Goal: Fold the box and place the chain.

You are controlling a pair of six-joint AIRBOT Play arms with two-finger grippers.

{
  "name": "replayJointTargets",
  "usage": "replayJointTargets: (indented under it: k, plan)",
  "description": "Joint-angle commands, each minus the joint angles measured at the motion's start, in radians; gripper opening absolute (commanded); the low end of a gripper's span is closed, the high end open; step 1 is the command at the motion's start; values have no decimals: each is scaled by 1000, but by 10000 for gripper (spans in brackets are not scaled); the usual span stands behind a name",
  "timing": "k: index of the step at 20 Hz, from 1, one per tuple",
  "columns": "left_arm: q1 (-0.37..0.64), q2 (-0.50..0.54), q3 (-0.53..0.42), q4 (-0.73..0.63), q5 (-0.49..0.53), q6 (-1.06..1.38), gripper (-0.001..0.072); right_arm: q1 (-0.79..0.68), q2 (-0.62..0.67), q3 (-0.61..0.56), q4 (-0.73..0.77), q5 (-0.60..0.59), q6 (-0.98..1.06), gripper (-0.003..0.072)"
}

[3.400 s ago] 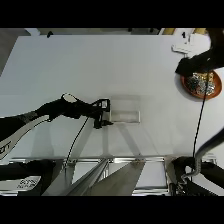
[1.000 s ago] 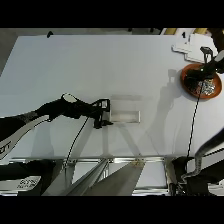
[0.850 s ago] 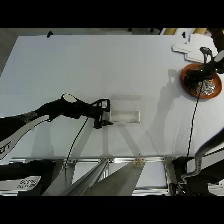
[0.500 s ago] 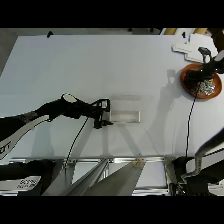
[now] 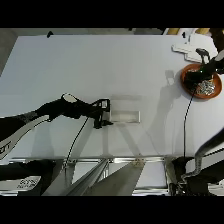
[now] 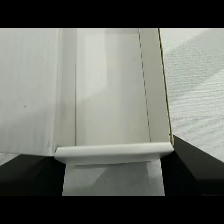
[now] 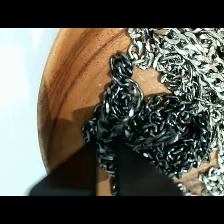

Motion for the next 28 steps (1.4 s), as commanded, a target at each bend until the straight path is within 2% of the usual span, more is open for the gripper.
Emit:
replayJointTargets:
  k: [1,4,8,14,17,20,23,28]
  plan:
    - [0,0,0,0,0,0,82,0,2,0,3,18,-7,41]
    - [0,0,0,0,0,0,82,0,40,0,3,43,-7,42]
    - [0,0,0,0,0,0,82,0,175,0,32,110,-6,41]
    - [0,0,0,0,0,0,82,0,383,0,179,283,21,41]
    - [0,0,0,0,0,1,82,10,461,0,373,383,20,32]
    - [0,0,0,0,0,0,82,66,536,0,420,453,17,21]
    - [0,0,0,0,0,0,82,167,621,-22,424,462,19,21]
    - [0,0,0,0,0,0,82,391,749,-157,422,478,18,21]
